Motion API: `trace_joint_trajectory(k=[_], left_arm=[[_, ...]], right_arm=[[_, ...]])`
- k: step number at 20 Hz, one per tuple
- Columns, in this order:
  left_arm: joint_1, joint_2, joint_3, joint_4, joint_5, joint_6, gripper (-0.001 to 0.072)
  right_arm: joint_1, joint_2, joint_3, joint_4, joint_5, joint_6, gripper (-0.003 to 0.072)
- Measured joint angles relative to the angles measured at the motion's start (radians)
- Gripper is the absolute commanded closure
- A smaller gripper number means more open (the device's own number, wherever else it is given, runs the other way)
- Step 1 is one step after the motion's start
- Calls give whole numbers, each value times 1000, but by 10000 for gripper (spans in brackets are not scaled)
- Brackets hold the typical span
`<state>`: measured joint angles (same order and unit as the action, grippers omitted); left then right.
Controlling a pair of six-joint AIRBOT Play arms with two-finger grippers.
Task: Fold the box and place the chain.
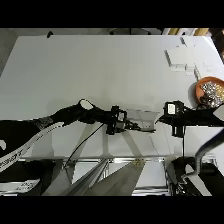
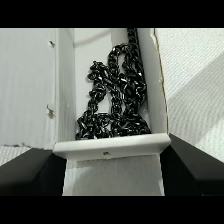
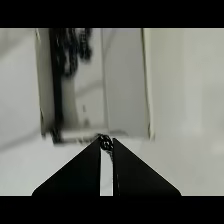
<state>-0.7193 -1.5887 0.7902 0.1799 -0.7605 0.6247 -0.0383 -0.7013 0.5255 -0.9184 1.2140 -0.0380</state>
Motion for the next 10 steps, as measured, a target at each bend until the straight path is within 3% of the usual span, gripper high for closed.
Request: trace_joint_trajectory(k=[5, 10], left_arm=[[0, 0, 0, 0, 0, 0, 641], [0, 0, 0, 0, 0, 0, 641]], right_arm=[[38, 49, 0, 269, 12, -57, 667], [193, 49, -27, 317, -121, -84, 667]])
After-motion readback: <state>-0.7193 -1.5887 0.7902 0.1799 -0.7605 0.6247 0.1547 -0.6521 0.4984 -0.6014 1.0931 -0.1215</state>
